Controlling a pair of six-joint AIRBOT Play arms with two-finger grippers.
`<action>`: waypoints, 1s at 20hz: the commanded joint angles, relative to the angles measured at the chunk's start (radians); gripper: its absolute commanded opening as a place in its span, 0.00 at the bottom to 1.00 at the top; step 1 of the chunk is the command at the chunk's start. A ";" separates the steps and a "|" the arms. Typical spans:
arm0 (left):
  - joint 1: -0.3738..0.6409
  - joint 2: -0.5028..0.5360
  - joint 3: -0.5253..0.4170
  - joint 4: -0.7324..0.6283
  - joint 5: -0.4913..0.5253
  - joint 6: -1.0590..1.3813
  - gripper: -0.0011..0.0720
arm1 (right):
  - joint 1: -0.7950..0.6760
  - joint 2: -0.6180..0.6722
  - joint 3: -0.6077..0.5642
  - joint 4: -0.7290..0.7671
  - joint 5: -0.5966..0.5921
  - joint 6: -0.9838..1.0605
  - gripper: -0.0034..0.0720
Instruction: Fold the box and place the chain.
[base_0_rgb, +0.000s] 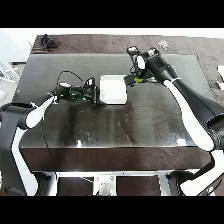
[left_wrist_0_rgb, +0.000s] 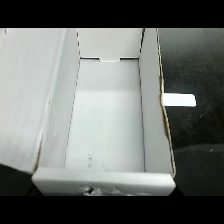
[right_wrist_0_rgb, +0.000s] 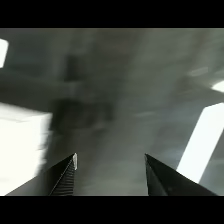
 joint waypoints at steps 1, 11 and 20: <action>0.000 0.001 0.000 0.000 -0.001 0.000 0.87 | -0.048 0.018 -0.003 -0.242 -0.078 -0.100 0.74; 0.000 0.001 0.000 0.000 -0.001 0.000 0.87 | -0.479 -0.001 -0.002 0.293 -0.353 -0.182 0.65; 0.000 0.001 0.000 0.000 -0.001 0.000 0.87 | -0.536 -0.135 0.044 0.436 -0.409 -0.285 0.64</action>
